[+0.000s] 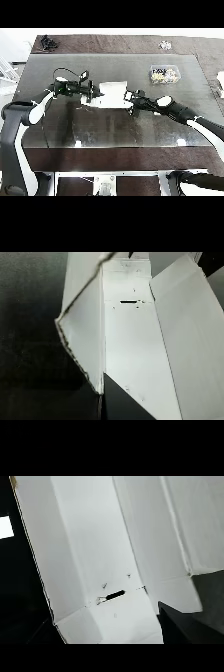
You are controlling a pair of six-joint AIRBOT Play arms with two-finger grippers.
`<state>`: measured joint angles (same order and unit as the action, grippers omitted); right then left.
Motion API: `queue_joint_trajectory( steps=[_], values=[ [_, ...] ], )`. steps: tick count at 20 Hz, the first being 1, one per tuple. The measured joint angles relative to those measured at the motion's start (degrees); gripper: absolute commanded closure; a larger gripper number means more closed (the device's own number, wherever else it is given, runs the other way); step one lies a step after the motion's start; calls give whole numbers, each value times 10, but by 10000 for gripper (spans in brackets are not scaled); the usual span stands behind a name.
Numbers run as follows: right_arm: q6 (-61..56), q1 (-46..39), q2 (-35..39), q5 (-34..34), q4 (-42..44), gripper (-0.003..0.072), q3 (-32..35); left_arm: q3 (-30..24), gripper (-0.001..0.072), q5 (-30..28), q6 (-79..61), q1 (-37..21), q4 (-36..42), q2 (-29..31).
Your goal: Fold the box and place the chain.
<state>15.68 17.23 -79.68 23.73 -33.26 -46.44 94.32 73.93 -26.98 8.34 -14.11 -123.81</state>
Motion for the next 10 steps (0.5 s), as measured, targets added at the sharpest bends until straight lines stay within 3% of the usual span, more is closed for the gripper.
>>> queue_joint_trajectory(
  steps=[5,10],
  values=[
    [1,0,0,1,8,-5,-26,0,689,0,0,0,0,0],
    [15,-24,-28,60,10,-5,-62,0,689,0,0,0,0,0]
  ],
)
